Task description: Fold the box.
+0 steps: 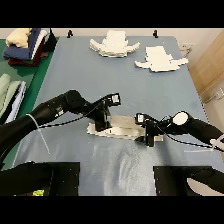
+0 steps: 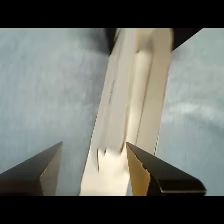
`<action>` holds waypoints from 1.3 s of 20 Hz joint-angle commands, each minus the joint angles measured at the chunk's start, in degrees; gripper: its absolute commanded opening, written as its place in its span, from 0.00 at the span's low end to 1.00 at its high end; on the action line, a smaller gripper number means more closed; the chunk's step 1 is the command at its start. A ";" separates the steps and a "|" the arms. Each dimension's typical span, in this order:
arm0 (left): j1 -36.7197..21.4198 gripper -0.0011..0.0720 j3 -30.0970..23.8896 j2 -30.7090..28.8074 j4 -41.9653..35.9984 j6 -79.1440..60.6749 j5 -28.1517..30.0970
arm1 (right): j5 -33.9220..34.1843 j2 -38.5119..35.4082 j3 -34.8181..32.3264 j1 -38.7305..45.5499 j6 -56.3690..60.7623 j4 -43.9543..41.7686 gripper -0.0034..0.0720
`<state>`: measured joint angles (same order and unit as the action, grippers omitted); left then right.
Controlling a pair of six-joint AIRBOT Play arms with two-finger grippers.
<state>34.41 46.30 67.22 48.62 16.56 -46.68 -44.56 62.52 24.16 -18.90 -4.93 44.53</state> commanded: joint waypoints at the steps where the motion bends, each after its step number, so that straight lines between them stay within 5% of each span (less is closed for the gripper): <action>1: -3.72 0.83 0.07 -4.92 9.33 17.59 -8.68 | -0.02 0.02 0.07 0.00 -0.02 0.02 0.70; 2: -4.42 0.83 0.07 -5.90 9.33 21.29 -12.07 | -0.02 0.02 0.04 0.00 -0.02 0.02 0.70; 3: -4.55 0.62 0.07 -6.58 9.42 25.51 -15.32 | -0.02 0.02 0.04 0.00 -0.02 0.00 0.70; 4: -4.48 0.07 0.11 -6.64 9.42 27.45 -18.25 | -0.02 0.02 0.07 0.00 -0.02 0.00 0.70; 5: -3.89 0.03 0.11 -6.45 7.98 28.30 -20.87 | -0.02 0.02 0.07 0.00 -0.02 0.00 0.70; 16: -1.29 0.03 8.66 4.15 -27.10 37.13 -9.90 | -0.02 0.02 0.04 0.00 -0.02 0.02 0.70; 26: -1.81 0.03 10.58 15.67 -27.65 45.05 -4.44 | -0.02 0.02 0.04 0.00 -0.02 0.00 0.70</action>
<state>32.95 56.71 79.68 20.84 59.72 -51.99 -44.56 62.54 24.16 -18.90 -4.78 44.45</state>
